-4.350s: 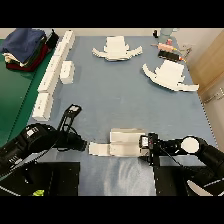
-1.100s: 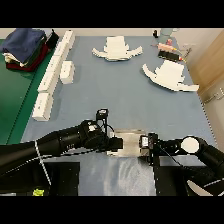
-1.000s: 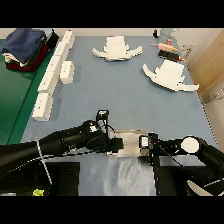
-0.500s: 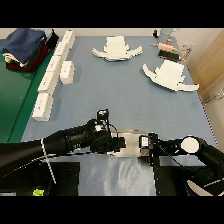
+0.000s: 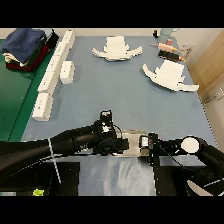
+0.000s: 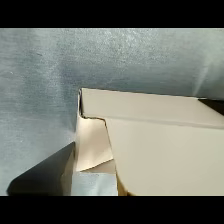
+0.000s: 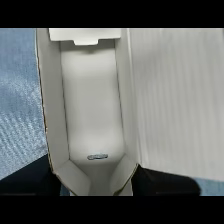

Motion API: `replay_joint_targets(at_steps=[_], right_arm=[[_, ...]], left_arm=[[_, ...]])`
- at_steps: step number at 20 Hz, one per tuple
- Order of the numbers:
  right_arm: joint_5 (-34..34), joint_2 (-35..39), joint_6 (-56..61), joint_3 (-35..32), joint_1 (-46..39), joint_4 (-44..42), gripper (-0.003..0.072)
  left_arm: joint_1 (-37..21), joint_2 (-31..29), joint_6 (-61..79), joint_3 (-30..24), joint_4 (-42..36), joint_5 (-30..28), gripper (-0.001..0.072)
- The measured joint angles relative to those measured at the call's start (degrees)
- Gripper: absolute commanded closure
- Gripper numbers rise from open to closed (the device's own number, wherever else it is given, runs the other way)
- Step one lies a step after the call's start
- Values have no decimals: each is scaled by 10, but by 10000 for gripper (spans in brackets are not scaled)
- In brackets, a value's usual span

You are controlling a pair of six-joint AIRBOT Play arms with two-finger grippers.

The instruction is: Fold the box.

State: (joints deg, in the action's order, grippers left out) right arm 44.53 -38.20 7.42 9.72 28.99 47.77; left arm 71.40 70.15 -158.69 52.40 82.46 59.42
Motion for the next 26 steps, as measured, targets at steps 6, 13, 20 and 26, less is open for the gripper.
replay_joint_targets(at_steps=[6,13,20,26], right_arm=[[0,0,0,0,0,0,178],[0,0,0,0,0,0,178],[0,0,0,0,0,0,178],[-1,0,0,0,0,0,178]], left_arm=[[7,17,-19,12,24,44,356],[8,58,-24,36,45,56,356],[8,92,-20,52,57,57,516],[8,109,-22,54,62,58,693]])
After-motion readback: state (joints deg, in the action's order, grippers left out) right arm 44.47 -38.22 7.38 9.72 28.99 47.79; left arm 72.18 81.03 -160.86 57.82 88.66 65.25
